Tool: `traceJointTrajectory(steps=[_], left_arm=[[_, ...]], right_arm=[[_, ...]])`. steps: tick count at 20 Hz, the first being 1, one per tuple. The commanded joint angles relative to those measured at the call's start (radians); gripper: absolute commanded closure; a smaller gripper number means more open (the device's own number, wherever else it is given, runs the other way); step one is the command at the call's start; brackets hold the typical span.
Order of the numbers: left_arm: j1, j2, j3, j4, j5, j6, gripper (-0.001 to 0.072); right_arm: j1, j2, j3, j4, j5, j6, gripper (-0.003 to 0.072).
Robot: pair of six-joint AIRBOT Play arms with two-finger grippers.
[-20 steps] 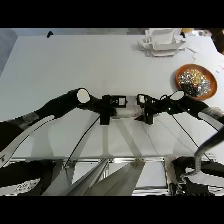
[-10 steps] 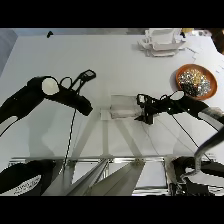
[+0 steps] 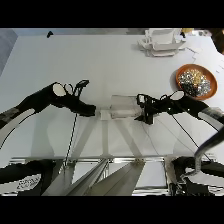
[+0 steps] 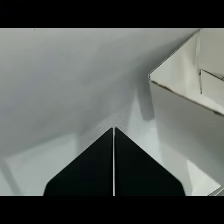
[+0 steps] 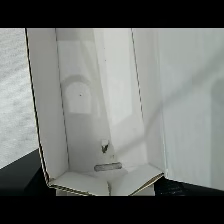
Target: Fold the box and place the chain.
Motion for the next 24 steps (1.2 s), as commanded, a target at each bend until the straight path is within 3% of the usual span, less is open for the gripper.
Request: traceJointTrajectory(steps=[1, 7, 14, 16, 18, 24], left_arm=[[-0.024, -0.048, -0.003, -0.099, 0.036, 0.006, 0.0700], [-0.048, -0.024, -0.002, -0.203, 0.047, 0.082, 0.0700], [-0.078, 0.072, -0.002, -0.216, 0.068, 0.090, 0.0686], [-0.103, 0.072, -0.002, -0.218, 0.073, 0.091, 0.0505], [-0.122, 0.072, -0.002, -0.226, 0.088, 0.090, 0.0421], [-0.152, 0.072, -0.002, -0.230, 0.104, 0.091, 0.0418]], right_arm=[[0.000, 0.000, 0.000, 0.000, 0.000, 0.000, 0.0371], [0.000, 0.001, 0.000, 0.000, 0.000, 0.000, 0.0371], [0.000, 0.000, 0.000, 0.000, 0.000, 0.000, 0.0371], [0.000, 0.001, 0.000, 0.000, 0.000, 0.000, 0.0371], [0.000, 0.000, 0.000, 0.000, 0.000, 0.000, 0.0371], [0.000, 0.000, 0.000, 0.000, 0.000, 0.000, 0.0371]])
